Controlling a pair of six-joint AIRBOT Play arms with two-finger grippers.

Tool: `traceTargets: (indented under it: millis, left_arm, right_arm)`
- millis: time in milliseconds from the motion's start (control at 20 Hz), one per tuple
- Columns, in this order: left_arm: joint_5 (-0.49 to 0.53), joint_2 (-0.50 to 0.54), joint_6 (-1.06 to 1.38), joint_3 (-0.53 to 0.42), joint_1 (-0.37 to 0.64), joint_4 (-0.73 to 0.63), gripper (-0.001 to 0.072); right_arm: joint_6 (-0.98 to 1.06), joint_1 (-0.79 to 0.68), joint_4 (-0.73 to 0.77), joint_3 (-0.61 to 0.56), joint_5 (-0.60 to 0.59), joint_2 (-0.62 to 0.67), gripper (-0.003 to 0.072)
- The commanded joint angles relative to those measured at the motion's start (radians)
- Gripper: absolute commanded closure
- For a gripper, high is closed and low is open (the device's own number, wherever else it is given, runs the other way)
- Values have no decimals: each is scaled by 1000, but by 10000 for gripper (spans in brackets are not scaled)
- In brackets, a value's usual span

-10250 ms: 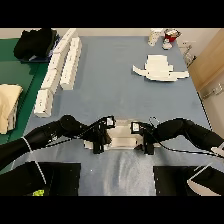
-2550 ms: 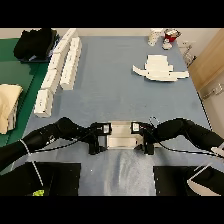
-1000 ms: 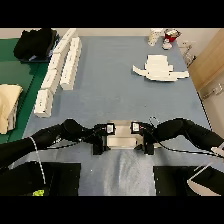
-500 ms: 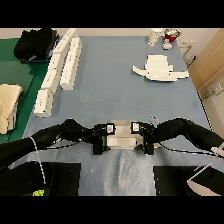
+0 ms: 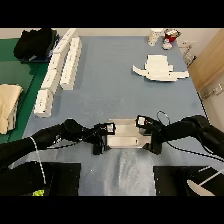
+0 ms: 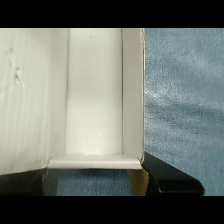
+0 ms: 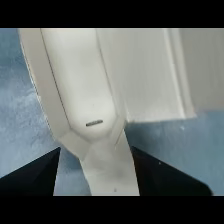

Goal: Fold the box.

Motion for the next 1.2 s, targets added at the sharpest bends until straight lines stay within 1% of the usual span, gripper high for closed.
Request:
traceTargets:
  millis: [0, 50, 100, 150, 200, 250, 300, 350, 400, 450, 500, 600, 750, 950, 1050, 1150]
  left_arm:
    - [-4, 0, 2, 1, 0, 1, 308]
    - [-4, 0, 2, 1, 0, 1, 308]
    - [-3, 0, 2, 1, 0, 1, 308]
    - [-4, 0, 2, 1, 0, 1, 308]
    - [-4, 0, 2, 1, 0, 1, 308]
    - [-4, 0, 2, 1, 0, 1, 308]
    - [-4, 0, 2, 1, 0, 2, 308]
    - [-5, 0, 2, 1, 0, 2, 308]
    - [-5, 0, 2, 1, 0, 2, 308]
    - [-5, 0, 2, 1, 0, 2, 307]
    - [-5, 0, 2, 1, 0, 2, 308]
    - [-5, 0, 2, 1, 0, 2, 308]
    - [-5, 0, 2, 1, 0, 2, 308]
    - [-5, 0, 2, 1, 0, 2, 308]
    - [-5, 0, 2, 1, 0, 2, 308]
    - [-5, 0, 2, 1, 0, 2, 308]
  right_arm:
    - [451, 0, -109, 41, -171, 109, 118]
    - [556, 0, -33, 42, -175, 122, 286]
    - [632, 0, 75, 41, -162, 118, 413]
    - [697, 0, 235, 35, -105, 103, 465]
    - [742, 5, 392, 31, -14, 81, 465]
    - [773, 22, 522, 30, 104, 51, 465]
    - [789, 41, 579, 33, 217, 26, 465]
    - [846, 53, 577, 41, 329, -4, 465]
    - [877, 48, 575, 49, 414, -34, 465]
    - [881, 37, 565, 56, 471, -61, 465]
    - [881, 20, 549, 64, 504, -93, 464]
    - [881, -20, 541, 77, 504, -156, 465]
    - [880, -26, 524, 77, 492, -237, 465]
    - [876, -23, 510, 77, 388, -349, 465]
    - [876, -23, 474, 77, 351, -374, 465]
    - [876, -23, 455, 77, 348, -373, 465]
